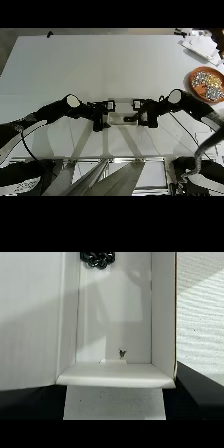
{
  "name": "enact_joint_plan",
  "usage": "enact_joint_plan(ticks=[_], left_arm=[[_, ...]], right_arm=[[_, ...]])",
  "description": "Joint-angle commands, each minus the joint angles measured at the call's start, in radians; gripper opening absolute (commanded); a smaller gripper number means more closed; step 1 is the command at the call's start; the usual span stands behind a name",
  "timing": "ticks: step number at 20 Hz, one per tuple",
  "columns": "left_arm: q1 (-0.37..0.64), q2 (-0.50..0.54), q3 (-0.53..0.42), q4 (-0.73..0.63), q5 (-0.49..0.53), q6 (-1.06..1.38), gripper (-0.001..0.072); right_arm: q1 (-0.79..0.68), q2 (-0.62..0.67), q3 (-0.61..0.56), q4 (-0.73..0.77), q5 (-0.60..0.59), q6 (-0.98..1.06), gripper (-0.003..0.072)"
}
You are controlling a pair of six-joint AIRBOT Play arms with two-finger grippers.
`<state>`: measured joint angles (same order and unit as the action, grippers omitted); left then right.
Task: Fold the box and place the chain.
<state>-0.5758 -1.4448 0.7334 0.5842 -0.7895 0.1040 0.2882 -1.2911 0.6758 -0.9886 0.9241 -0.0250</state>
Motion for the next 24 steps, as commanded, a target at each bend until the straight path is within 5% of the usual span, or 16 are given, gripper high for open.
enact_joint_plan(ticks=[1,2,8,10,12,24], left_arm=[[0.001,0.000,0.000,0.000,0.000,0.000,0.0453],[0.001,0.000,0.000,0.000,0.000,0.000,0.0453],[0.001,0.000,0.000,0.000,0.000,0.000,0.0453],[0.001,0.000,0.000,0.000,0.000,0.000,0.0453],[0.001,0.000,0.000,0.000,0.000,0.000,0.0453],[0.001,0.000,0.000,0.000,0.000,0.000,0.0453]], right_arm=[[0.000,-0.001,-0.034,0.079,-0.063,-0.009,0.0649],[0.000,-0.001,-0.037,0.084,-0.078,0.004,0.0634],[0.000,0.000,-0.038,0.039,-0.066,0.105,0.0171],[0.000,0.002,-0.038,-0.014,-0.049,0.187,0.0150],[-0.001,0.018,-0.038,-0.058,-0.014,0.216,0.0020],[0.000,0.455,-0.038,-0.015,-0.009,0.343,0.0008]])
